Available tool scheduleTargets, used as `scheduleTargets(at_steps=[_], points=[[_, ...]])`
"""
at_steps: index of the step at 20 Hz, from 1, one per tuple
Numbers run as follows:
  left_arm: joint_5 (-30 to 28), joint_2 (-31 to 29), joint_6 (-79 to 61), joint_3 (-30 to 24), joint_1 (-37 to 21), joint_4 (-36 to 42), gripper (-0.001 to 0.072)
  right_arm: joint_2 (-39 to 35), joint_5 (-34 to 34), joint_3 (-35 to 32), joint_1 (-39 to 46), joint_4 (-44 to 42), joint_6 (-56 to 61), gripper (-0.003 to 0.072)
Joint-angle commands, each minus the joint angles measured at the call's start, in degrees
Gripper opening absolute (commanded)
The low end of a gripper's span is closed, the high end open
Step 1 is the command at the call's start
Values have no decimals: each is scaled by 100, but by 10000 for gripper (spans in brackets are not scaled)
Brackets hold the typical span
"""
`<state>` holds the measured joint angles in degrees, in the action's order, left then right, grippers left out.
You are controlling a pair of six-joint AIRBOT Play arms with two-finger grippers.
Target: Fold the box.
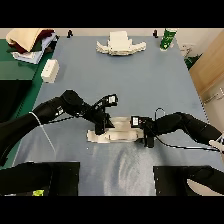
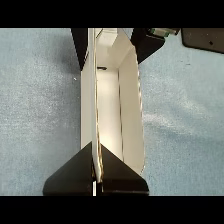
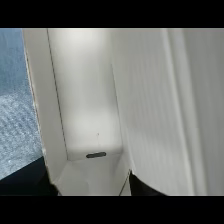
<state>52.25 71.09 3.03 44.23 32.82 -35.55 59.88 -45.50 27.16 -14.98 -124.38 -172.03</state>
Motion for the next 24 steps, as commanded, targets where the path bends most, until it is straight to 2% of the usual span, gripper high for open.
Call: scheduleTargets(at_steps=[1,18,19,20,21,24], points=[[0,4,0,0,-2,-2,12,4,-2,-2,0,9,2,507],[24,4,2,0,2,0,15,4,-4,-2,0,11,2,507],[24,-2,2,0,2,-2,91,4,-4,-2,0,11,2,507],[22,-9,9,0,-2,-2,372,4,-4,-2,0,11,2,507],[20,-20,122,0,-4,-4,426,4,-2,-2,0,11,2,507],[24,-190,363,2,-20,-179,428,4,-4,-2,0,11,2,507]])
